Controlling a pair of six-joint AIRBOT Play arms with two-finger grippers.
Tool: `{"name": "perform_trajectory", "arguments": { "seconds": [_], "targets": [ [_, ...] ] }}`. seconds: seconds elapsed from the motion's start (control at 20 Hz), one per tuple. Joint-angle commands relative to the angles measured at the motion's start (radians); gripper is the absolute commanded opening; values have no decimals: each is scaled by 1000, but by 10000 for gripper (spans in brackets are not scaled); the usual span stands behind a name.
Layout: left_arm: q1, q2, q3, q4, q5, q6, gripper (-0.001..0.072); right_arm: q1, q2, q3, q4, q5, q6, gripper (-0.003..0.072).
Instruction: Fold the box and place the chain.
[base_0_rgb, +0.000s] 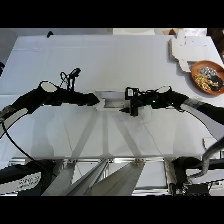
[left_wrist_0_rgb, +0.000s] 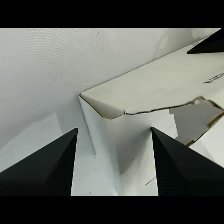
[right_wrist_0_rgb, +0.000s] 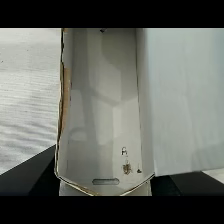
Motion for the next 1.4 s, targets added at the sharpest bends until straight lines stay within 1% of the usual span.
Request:
{"name": "perform_trajectory", "arguments": {
  "seconds": [0.0, 0.15, 0.35, 0.7, 1.1, 1.35],
  "targets": [
    [-6, 1, 0, 16, -18, -42, 504, 1, -1, 0, 2, -2, 0, 476],
    [-6, 12, 0, 22, -19, -51, 502, 1, -1, 0, 2, -2, 0, 476],
    [-6, 19, 27, 138, -5, -94, 502, 1, -1, 0, 2, -2, 0, 476],
    [-24, 18, 56, 172, 16, -98, 501, 1, -1, 0, 2, -2, 0, 476],
    [-63, 18, 56, 187, 39, -150, 495, 1, -1, 0, 2, -2, 0, 476],
    [-81, 18, 56, 300, 49, -247, 494, 1, -1, 0, 2, -2, 0, 476]
  ]
}}
